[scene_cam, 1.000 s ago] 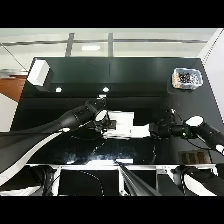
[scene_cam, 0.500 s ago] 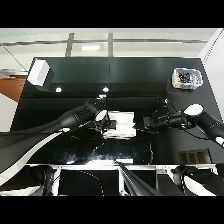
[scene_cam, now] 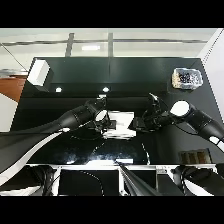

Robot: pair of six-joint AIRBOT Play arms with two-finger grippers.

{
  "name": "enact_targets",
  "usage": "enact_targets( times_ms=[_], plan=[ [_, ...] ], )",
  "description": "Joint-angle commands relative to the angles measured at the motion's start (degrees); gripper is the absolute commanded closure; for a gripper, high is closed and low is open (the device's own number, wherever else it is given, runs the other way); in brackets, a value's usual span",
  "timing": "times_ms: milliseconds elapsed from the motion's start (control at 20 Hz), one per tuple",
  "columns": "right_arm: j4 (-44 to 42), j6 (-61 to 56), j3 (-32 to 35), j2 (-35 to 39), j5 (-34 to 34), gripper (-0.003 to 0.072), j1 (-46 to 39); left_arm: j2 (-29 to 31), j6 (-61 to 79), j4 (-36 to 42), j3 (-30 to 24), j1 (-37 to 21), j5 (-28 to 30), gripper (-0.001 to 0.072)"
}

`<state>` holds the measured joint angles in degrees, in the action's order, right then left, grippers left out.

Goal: Fold the box and place the chain.

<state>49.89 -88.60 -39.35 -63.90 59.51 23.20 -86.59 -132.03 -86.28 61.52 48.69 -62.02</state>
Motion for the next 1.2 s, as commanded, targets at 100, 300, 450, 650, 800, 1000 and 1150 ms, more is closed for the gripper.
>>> enact_targets(
  times_ms=[100, 300, 450, 650, 800, 1000, 1150],
  plan=[
    [12.6, -13.2, -3.6, -0.1, -1.4, 0.0248, 6.3, 0.0, 0.0, 0.0, 0.0, 0.0, 0.1, 0.0682],
    [15.0, -16.8, -5.5, -1.6, -2.5, 0.0318, 9.5, 0.0, 0.0, 0.0, 0.0, 0.0, 0.1, 0.0682],
    [18.1, -20.0, -7.1, -3.0, -2.8, 0.0318, 11.1, 0.0, 0.0, 0.0, 0.0, 0.0, 0.1, 0.0682],
    [21.4, -22.1, -7.6, -4.2, -0.7, 0.0318, 12.3, 0.0, 0.0, 0.0, 0.0, 0.0, 0.1, 0.0682],
    [24.6, -25.0, -7.7, -4.7, -0.9, 0.0319, 13.5, 0.0, 0.0, 0.0, 0.0, 0.0, 0.2, 0.0682],
    [28.0, -28.6, -7.7, -6.7, -0.8, 0.0355, 15.6, 0.0, 0.0, 0.0, 0.0, 0.0, 0.3, 0.0682],
    [28.4, -30.1, -7.8, -8.0, -1.1, 0.0398, 16.8, 0.0, 0.0, 0.0, 0.0, 0.0, 0.3, 0.0682]
  ],
)
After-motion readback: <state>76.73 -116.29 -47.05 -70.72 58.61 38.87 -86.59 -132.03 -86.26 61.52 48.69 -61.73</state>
